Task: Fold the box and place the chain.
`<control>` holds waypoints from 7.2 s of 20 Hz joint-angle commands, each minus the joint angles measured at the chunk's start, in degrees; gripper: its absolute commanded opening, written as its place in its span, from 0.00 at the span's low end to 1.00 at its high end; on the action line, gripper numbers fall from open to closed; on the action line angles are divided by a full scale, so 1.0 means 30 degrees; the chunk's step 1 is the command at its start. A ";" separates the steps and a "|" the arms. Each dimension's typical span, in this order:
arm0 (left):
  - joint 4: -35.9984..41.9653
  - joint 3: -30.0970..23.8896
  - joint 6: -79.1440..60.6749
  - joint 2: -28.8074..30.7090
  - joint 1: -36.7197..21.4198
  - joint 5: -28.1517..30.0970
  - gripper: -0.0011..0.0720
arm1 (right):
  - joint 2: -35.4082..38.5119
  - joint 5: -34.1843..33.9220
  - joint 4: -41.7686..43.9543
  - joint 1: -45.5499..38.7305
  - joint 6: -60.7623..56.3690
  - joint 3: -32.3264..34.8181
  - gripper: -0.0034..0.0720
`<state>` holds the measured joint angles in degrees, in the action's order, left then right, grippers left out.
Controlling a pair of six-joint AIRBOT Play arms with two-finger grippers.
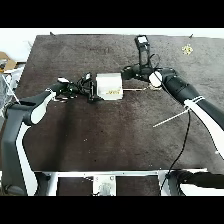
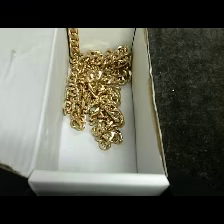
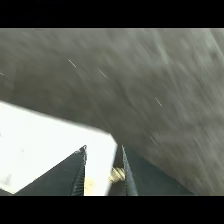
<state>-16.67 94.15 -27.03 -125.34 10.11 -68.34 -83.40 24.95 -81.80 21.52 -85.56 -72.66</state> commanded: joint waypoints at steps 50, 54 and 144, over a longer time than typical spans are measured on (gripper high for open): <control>0.0000 0.0000 0.0000 -0.0007 -0.0015 0.0000 0.39 | -0.3730 -0.5508 0.7038 -0.5493 -0.4422 0.4677 0.47; 0.0000 0.0000 0.0000 -0.0007 -0.0015 0.0007 0.39 | -0.3803 -0.7235 0.7876 -0.5486 -0.4495 0.4677 0.47; 0.0000 0.0000 0.0000 -0.0007 -0.0015 0.0007 0.39 | 0.1253 -0.0204 0.0619 0.0058 -0.4408 0.2667 0.46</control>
<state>-16.64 94.15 -27.00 -125.34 10.11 -68.34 -80.90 15.68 -75.55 26.76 -98.56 -65.10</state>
